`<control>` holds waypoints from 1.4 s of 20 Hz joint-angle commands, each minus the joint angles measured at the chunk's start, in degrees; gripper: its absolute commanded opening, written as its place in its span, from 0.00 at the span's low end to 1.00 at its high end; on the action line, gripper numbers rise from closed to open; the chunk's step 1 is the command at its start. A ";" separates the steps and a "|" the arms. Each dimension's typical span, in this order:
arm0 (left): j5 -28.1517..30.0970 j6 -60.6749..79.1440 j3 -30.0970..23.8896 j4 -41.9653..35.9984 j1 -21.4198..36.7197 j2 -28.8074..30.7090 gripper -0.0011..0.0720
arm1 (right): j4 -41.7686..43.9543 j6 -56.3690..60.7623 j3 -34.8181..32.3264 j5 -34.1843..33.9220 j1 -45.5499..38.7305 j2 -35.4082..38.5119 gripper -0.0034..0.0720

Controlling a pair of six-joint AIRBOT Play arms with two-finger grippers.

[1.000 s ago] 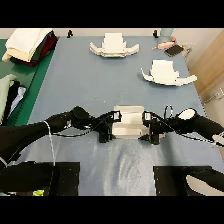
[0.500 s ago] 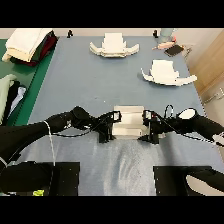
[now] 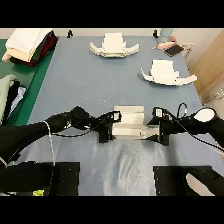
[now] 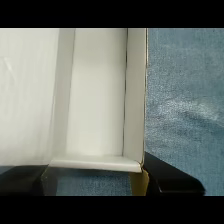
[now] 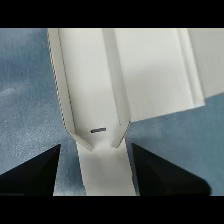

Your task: Fold the box.

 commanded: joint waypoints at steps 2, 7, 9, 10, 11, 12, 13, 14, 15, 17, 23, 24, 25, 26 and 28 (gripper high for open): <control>0.04 0.00 0.02 0.00 0.04 -0.04 0.67 | 5.20 12.35 0.04 4.96 -1.64 9.94 1.00; 0.04 0.00 0.02 0.00 0.04 -0.04 0.67 | 23.91 52.76 0.02 5.03 -0.52 10.34 1.00; 0.07 0.00 0.02 0.02 0.04 -0.04 0.67 | 24.61 57.64 -0.02 5.05 2.14 7.96 1.00; 0.04 0.00 0.02 0.00 0.04 -0.04 0.67 | 25.14 58.60 -0.04 4.90 3.52 6.38 0.99; 0.02 0.00 0.02 0.00 0.04 -0.04 0.67 | 25.90 59.87 -0.09 4.46 5.20 4.55 0.98; 0.04 0.00 0.02 0.00 0.04 -0.04 0.67 | 26.73 60.94 -0.07 3.85 6.86 2.75 0.98; 0.07 0.00 0.02 0.02 0.04 -0.04 0.67 | 27.52 61.86 -0.07 3.19 8.72 0.79 0.84; 0.04 0.00 0.02 0.00 0.04 -0.04 0.67 | 28.52 63.04 -0.07 2.56 10.16 -1.03 0.73; 0.02 0.00 0.02 0.00 0.04 -0.04 0.67 | 30.45 64.24 -0.07 2.01 11.28 -2.91 0.72; 0.04 0.00 0.02 0.00 0.04 -0.04 0.67 | 34.86 64.22 -0.07 1.90 11.98 -5.81 0.72; 0.02 0.00 0.02 0.00 0.04 -0.04 0.67 | 38.40 63.98 4.61 0.15 11.54 -7.37 0.72; 0.02 0.00 0.02 0.02 0.04 -0.04 0.67 | 38.05 63.93 5.57 -0.31 11.54 -7.43 0.72; 0.07 0.00 0.02 0.00 0.04 -0.04 0.67 | 35.98 64.00 6.51 -2.40 11.54 -7.48 0.72; 0.04 0.00 0.02 0.00 0.04 -0.04 0.67 | 32.83 64.26 7.30 -5.57 11.54 -7.48 0.71; 0.04 0.00 0.02 0.00 0.04 -0.04 0.67 | 25.75 65.79 9.05 -12.15 11.52 -8.17 0.39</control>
